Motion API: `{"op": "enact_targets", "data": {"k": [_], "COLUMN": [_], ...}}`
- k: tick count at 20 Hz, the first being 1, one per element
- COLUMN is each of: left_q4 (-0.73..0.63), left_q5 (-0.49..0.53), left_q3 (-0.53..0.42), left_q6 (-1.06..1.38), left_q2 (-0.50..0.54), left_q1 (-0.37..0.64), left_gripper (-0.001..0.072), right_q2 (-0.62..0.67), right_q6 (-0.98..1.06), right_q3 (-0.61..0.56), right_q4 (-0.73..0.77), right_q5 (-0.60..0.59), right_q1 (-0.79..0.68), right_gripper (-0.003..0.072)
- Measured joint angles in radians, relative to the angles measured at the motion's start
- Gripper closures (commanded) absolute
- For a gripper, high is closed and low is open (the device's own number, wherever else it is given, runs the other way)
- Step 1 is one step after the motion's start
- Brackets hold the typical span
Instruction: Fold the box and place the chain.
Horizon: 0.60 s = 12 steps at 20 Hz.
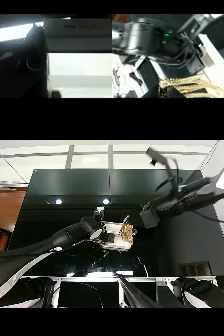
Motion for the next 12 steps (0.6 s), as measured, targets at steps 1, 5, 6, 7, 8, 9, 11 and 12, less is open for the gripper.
{"op": "enact_targets", "data": {"k": [1, 5, 6, 7, 8, 9, 11, 12], "left_q4": [0.000, 0.000, 0.000, 0.000, 0.000, 0.000, 0.000, 0.000], "left_q5": [0.000, 0.000, 0.000, 0.000, 0.000, 0.000, 0.000, 0.000], "left_q3": [0.000, 0.000, 0.000, 0.000, 0.000, 0.000, 0.000, 0.000], "left_q6": [0.000, 0.000, 0.000, 0.000, 0.000, 0.000, 0.000, 0.000], "left_q2": [0.000, 0.000, 0.000, 0.000, 0.000, 0.000, 0.000, 0.000], "left_q1": [0.000, 0.000, 0.000, 0.000, 0.000, 0.000, 0.000, 0.000], "left_gripper": [0.0681, 0.0681, 0.0681, 0.0681, 0.0681, 0.0681, 0.0681, 0.0681], "right_q2": [0.000, -0.002, -0.004, -0.010, -0.017, -0.027, -0.048, -0.055], "right_q6": [-0.001, -0.003, -0.003, -0.003, -0.003, -0.003, -0.003, -0.003], "right_q3": [-0.045, -0.227, -0.267, -0.306, -0.333, -0.356, -0.382, -0.389], "right_q4": [-0.008, -0.014, -0.011, -0.008, -0.006, -0.006, 0.000, -0.002], "right_q5": [-0.026, -0.160, -0.201, -0.243, -0.279, -0.312, -0.356, -0.369], "right_q1": [0.003, 0.011, 0.018, 0.026, 0.034, 0.041, 0.050, 0.051], "right_gripper": [0.0680, 0.0677, 0.0677, 0.0676, 0.0675, 0.0674, 0.0671, 0.0668]}}
